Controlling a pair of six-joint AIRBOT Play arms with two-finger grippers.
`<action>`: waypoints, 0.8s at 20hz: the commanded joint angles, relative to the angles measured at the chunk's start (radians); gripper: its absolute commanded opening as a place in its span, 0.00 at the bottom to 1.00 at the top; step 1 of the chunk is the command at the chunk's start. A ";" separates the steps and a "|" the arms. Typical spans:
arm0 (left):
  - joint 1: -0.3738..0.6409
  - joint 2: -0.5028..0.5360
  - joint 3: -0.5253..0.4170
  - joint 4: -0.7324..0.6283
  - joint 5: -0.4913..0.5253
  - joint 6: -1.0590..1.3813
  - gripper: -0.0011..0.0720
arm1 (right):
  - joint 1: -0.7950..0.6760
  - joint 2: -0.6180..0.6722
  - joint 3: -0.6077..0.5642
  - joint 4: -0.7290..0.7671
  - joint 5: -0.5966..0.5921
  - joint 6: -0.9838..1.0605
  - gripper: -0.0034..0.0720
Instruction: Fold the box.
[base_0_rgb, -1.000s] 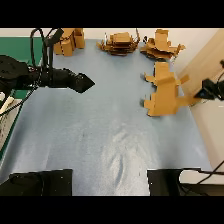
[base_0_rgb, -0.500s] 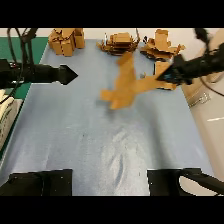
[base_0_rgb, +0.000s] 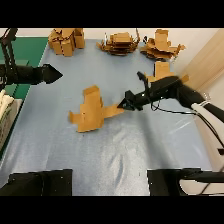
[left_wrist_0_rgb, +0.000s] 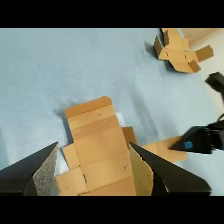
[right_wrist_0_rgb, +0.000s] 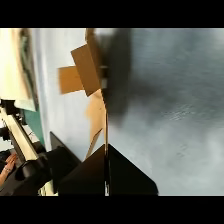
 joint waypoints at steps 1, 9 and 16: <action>0.010 -0.046 0.000 -0.002 -0.068 0.002 0.96 | -0.005 -0.103 -0.052 -0.041 0.034 -0.064 0.05; -0.006 -0.418 0.003 -0.135 -0.198 0.192 0.96 | -0.006 -0.111 -0.051 -0.131 0.064 -0.062 0.05; -0.156 -0.617 0.101 -0.131 -0.074 0.224 0.96 | -0.005 -0.110 -0.050 -0.124 0.076 -0.060 0.06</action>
